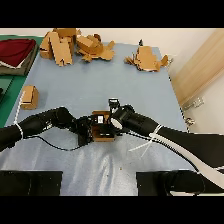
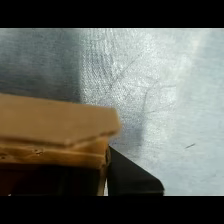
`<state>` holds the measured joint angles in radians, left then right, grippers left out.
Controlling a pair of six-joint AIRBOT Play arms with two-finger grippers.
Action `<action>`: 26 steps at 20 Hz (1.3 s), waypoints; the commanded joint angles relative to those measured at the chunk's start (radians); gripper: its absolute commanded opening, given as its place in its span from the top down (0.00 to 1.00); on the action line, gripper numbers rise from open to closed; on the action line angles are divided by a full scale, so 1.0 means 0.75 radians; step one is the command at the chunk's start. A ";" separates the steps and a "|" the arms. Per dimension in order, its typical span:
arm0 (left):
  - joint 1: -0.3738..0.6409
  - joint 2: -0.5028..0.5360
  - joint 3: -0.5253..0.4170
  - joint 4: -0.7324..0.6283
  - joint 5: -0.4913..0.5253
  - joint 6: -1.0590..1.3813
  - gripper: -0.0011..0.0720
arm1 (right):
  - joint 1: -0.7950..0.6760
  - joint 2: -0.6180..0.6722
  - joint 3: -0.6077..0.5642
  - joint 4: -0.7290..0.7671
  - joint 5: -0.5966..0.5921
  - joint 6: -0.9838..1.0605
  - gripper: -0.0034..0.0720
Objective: Fold the box.
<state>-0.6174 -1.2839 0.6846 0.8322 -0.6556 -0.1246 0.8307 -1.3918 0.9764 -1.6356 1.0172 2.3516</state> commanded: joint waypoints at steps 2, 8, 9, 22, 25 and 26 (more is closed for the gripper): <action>0.001 -0.001 0.000 -0.003 0.001 -0.006 0.50 | -0.001 0.038 0.002 0.026 0.004 0.006 0.55; 0.001 -0.001 0.000 -0.003 0.001 -0.005 0.50 | -0.003 0.139 0.002 0.011 0.064 0.021 0.55; 0.001 -0.001 -0.001 -0.003 0.001 -0.005 0.50 | -0.003 0.154 0.002 0.011 0.071 0.021 0.55; 0.001 -0.001 0.000 -0.003 0.002 -0.005 0.50 | -0.195 0.539 0.004 -0.285 0.307 0.050 0.95; 0.001 -0.001 0.000 -0.003 0.002 -0.005 0.50 | -0.429 0.524 -0.070 -0.150 0.153 -0.100 0.95; 0.001 -0.001 0.000 -0.003 0.003 -0.005 0.50 | -0.511 0.516 -0.121 -0.037 0.037 -0.165 0.96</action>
<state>-0.6174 -1.2846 0.6846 0.8303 -0.6529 -0.1287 0.5854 -1.0096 0.9386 -1.7729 1.1774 2.3325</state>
